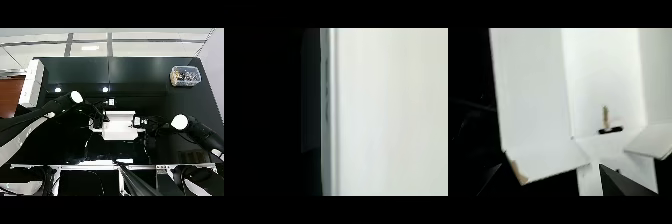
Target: Fold the box and place the chain.
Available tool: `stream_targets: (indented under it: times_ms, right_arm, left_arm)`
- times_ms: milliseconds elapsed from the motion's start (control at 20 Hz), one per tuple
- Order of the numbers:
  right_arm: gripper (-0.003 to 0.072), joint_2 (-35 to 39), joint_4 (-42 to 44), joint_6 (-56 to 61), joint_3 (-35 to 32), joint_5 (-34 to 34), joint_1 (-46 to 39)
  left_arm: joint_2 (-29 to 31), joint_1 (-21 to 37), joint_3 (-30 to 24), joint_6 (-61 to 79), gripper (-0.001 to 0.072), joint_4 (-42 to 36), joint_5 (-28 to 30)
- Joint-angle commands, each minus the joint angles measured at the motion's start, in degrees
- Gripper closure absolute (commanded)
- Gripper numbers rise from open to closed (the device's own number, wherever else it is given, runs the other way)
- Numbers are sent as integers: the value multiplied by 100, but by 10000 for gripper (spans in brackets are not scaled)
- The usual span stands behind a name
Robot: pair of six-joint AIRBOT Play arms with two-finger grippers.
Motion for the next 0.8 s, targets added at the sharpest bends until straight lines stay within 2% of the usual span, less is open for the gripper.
stream_targets:
  times_ms: [0, 400, 600, 750]
  right_arm:
    - [-21, -37, 444, -170, 31, -337, 28]
    - [-20, -37, 501, -584, 372, -323, -44]
    - [-20, -39, 608, -846, 396, -800, -74]
    - [-21, -42, 660, -946, 402, -804, -361]
  left_arm:
    - [-4, -4, -4, -2, 679, 17, 9]
    - [-4, -4, -4, -2, 679, 20, 9]
    - [-4, -4, -4, -2, 679, 20, 9]
    - [-4, -4, -4, -2, 679, 20, 11]
